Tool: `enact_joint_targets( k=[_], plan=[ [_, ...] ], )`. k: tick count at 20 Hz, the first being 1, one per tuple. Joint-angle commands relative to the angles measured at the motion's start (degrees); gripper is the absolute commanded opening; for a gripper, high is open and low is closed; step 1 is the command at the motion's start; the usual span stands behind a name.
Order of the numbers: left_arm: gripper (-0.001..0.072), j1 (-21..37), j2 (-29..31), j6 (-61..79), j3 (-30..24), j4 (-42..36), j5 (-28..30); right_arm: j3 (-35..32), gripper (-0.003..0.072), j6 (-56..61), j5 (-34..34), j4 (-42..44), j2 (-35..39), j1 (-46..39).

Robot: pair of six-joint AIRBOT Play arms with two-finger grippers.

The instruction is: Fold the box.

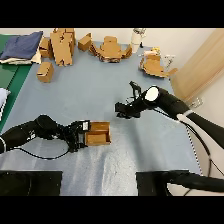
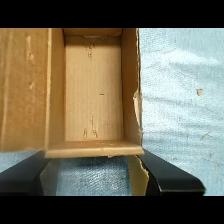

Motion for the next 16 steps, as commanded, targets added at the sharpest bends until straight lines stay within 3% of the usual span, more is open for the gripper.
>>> enact_joint_targets(
  k=[1, 4, 10, 16],
  plan=[
    [0.0253, 0.0, 0.0, -0.4, 0.0, 0.5, 2.9, -0.5, -0.0003, -33.1, 1.8, 31.1, -9.9, -4.3],
    [0.0253, 0.0, 0.0, -0.2, 0.0, 0.5, 4.1, -0.5, -0.0001, -48.0, 9.4, 41.6, -16.2, -2.3],
    [0.0253, 0.1, 0.0, -0.3, 0.0, 1.4, 4.5, -0.7, -0.0001, -60.3, 14.4, 38.6, -13.3, 1.5],
    [0.0253, 0.1, 0.0, -0.3, 0.0, 1.4, 4.4, -5.6, 0.0000, -64.5, 8.2, 32.9, -6.3, 8.6]
  ],
)
